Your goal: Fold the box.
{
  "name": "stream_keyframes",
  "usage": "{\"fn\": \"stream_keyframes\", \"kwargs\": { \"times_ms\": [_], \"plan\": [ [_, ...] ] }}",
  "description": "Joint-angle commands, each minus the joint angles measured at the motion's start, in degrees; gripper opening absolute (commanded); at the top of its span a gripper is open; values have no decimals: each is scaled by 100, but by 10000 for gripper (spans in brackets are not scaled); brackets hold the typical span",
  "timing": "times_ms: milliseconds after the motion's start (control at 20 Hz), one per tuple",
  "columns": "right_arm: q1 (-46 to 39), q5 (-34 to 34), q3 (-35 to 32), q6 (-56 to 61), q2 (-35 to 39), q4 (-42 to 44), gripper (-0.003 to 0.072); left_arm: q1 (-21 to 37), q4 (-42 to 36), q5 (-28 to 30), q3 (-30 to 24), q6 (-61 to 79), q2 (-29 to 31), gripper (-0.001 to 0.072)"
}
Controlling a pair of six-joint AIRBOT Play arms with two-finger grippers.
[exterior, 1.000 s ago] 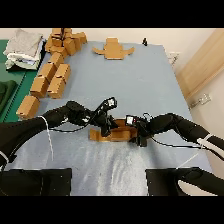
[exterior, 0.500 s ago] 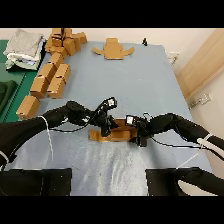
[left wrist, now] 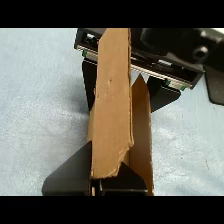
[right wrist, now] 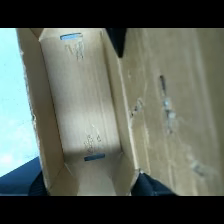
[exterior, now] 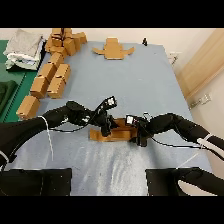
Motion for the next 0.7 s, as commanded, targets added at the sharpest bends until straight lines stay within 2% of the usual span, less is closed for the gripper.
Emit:
{"fn": "stream_keyframes", "kwargs": {
  "times_ms": [0, 50, 100, 150, 300, 500, 650],
  "plan": [
    [0, -9, -4, 0, 0, 2, 600, 13, -20, 0, 4, -7, 2, 14],
    [0, -9, -4, 2, 0, 2, 599, 26, -20, 7, 4, -7, 2, 74],
    [0, -9, -4, 0, 0, 2, 599, 48, -22, -7, 4, -22, 4, 386],
    [0, -9, -4, 2, 0, 2, 600, 74, -20, 13, 4, -232, 20, 546],
    [0, -9, -4, 0, 0, 2, 599, 133, 326, 9, 4, -850, 122, 548],
    [0, -7, -4, 0, 2, 0, 600, 483, 2079, -72, 4, -3099, 734, 551],
    [0, -7, -4, 0, 0, 0, 600, 822, 3392, -636, 4, -5224, 1377, 548]
  ]
}}
